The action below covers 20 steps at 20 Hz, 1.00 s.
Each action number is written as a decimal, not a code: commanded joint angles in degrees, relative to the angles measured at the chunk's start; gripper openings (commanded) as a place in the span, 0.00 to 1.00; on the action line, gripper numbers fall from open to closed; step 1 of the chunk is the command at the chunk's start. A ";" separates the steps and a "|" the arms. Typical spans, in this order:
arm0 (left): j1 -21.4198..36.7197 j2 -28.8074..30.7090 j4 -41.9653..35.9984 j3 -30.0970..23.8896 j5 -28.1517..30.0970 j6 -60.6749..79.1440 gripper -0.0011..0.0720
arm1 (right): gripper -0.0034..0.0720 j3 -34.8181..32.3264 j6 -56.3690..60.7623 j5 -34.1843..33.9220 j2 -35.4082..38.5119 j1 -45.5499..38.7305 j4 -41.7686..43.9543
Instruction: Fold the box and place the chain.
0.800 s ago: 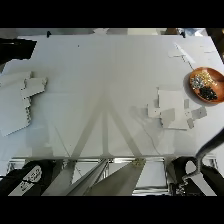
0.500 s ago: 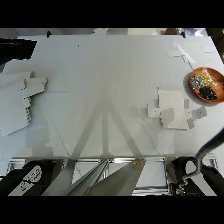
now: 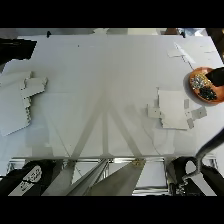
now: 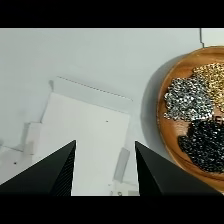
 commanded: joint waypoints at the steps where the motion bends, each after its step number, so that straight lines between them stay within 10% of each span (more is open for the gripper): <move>1: -0.02 -0.02 0.02 -0.02 0.00 0.02 0.97 | 0.58 0.00 2.58 0.11 -0.02 0.02 6.78; 12: -0.02 -0.02 0.02 -0.02 0.00 0.02 0.97 | 0.57 0.00 2.97 1.77 -0.04 0.02 8.70; 20: -0.02 -0.02 0.02 -0.02 0.00 0.02 0.97 | 0.68 -0.02 10.27 7.80 -8.00 0.02 -20.94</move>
